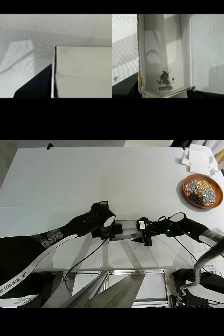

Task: Fold the box and place the chain.

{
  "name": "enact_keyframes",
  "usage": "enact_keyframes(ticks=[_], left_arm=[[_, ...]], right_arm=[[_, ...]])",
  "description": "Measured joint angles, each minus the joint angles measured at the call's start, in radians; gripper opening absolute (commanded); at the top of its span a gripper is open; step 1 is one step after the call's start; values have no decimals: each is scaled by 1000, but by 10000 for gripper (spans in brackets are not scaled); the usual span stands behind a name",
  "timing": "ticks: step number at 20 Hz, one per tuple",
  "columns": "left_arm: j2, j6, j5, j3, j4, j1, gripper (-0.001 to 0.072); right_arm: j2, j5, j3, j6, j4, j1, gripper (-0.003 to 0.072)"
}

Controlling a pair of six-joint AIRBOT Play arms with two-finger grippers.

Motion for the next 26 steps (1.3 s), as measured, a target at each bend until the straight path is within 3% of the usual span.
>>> enact_keyframes(ticks=[5, 6, 13, 17, 26], left_arm=[[-15, 0, 0, 0, -12, -5, 117], [-18, 0, 0, 0, -17, -5, 0], [-21, 8, -2, 0, -26, -5, 17], [-20, 24, -6, 0, -32, -5, 155], [90, 155, -55, 0, -55, 47, 154]], right_arm=[[0, 0, 0, 0, 0, 0, 504], [0, 0, 0, 0, 0, 0, 504], [0, -1, 0, -2, -1, 0, 504], [0, 1, 0, 2, 2, 0, 504], [0, 0, 0, 1, 0, 0, 504]])
